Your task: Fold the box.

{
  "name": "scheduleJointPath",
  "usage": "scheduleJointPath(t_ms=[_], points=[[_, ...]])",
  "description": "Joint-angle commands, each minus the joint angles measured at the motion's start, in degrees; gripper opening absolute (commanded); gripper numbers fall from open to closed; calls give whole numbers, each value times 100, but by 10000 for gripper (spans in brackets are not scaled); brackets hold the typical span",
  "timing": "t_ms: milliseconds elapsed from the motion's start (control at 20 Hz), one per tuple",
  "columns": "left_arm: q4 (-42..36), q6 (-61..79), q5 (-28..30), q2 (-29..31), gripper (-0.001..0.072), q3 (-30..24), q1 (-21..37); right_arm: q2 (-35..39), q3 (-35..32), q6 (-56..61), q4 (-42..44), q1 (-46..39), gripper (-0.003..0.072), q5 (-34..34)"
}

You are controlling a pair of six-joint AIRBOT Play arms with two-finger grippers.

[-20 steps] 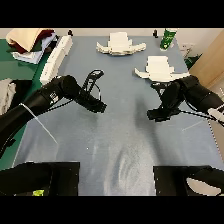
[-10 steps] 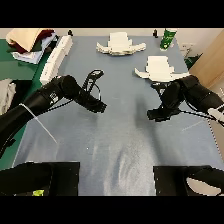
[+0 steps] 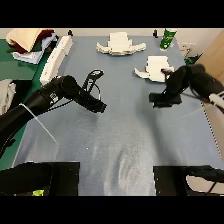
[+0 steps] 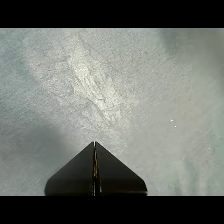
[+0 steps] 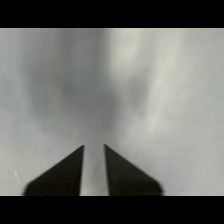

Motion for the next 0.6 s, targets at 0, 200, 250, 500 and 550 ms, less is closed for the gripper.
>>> scheduleJointPath(t_ms=[0, 200, 250, 500, 550], points=[[0, 0, 0, 0, 14, -2, 2, -975, 1703, -184, 127, -1427, 308, -105], [-2, 0, 0, 0, 14, -2, 2, -2695, 3877, -833, 1978, -3314, 308, -103], [0, 0, 0, 0, 14, -2, 2, -3058, 4197, -962, 2520, -3657, 307, -52], [0, 0, 0, 0, 14, -2, 2, -4301, 5053, -1357, 3641, -4555, 308, 350], [-2, 0, 0, 0, 14, -2, 2, -4478, 5163, -1488, 3807, -4594, 307, 358]])
